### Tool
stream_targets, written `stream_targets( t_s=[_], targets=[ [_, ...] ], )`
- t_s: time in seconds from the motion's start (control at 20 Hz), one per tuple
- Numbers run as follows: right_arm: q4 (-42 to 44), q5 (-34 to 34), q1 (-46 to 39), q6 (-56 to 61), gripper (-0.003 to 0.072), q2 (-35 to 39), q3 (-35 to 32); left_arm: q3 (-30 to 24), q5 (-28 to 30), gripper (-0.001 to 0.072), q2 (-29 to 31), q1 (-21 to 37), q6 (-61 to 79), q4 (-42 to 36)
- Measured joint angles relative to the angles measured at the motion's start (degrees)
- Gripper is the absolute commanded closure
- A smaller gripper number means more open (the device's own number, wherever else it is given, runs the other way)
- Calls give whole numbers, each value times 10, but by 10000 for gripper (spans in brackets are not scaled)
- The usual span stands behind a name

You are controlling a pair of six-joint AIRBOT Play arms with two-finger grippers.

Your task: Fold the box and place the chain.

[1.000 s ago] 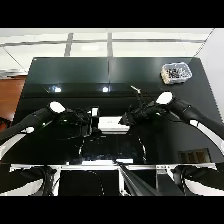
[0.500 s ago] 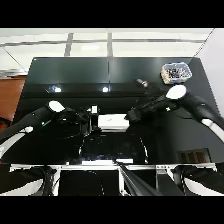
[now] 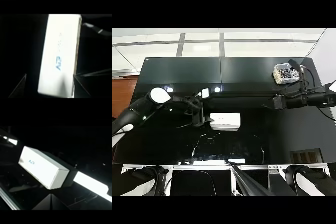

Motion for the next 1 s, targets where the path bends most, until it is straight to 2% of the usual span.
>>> stream_targets(
  t_s=[0.2,0.4,0.65,1.0],
  targets=[
    [-2,-9,-12,0,664,6,0,75,-8,-4,-90,-36,-55,-6],
    [-4,-12,-16,0,664,8,0,116,-41,-5,-156,-52,-103,-7],
    [-17,-14,-16,0,664,8,0,132,-85,-6,-181,-58,-120,-3],
    [-28,-15,-16,0,664,8,0,165,-115,-6,-187,-95,-126,79]
  ],
)
